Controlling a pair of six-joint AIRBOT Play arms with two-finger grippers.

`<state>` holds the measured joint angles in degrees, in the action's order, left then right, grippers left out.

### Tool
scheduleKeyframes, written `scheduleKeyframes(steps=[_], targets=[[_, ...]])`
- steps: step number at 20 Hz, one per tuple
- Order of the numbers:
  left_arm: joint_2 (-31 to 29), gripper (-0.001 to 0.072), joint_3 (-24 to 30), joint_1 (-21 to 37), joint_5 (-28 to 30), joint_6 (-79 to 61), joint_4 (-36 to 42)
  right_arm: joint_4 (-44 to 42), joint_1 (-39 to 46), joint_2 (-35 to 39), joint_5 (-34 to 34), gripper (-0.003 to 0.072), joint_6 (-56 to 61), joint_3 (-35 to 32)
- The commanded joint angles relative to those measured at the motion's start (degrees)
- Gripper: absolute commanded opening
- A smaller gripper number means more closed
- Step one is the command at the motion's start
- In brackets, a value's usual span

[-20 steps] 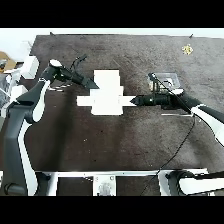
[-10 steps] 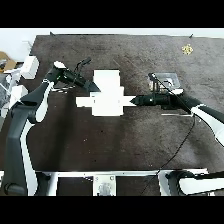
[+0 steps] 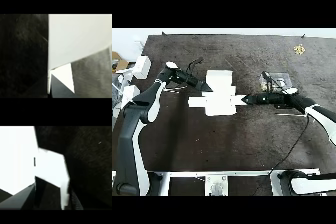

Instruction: Fold the box and place the chain.

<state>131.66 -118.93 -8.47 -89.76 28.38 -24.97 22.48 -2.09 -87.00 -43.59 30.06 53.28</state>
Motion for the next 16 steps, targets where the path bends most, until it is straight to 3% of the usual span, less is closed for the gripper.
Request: scheduleKeyframes(steps=[1,4,11,13,16], targets=[[-0.1,0.0010,0.0,0.0,2.0,-16.8,3.8,0.0,2.4,4.1,3.4,0.0438,-1.9,0.0],[0.0,0.0011,0.0,0.0,2.4,-28.0,4.7,0.0,3.2,7.4,4.0,0.0440,-6.1,0.0],[0.0,0.0007,0.1,0.0,5.7,-37.0,3.5,0.2,3.0,7.2,4.0,0.0440,-7.1,0.0],[0.0,0.0004,3.2,0.0,10.3,-37.9,6.4,0.2,3.0,7.2,4.0,0.0440,-7.6,0.0],[0.0,0.0004,5.8,-0.5,11.8,-41.6,5.2,0.4,3.0,7.2,3.8,0.0440,-7.9,0.0]])
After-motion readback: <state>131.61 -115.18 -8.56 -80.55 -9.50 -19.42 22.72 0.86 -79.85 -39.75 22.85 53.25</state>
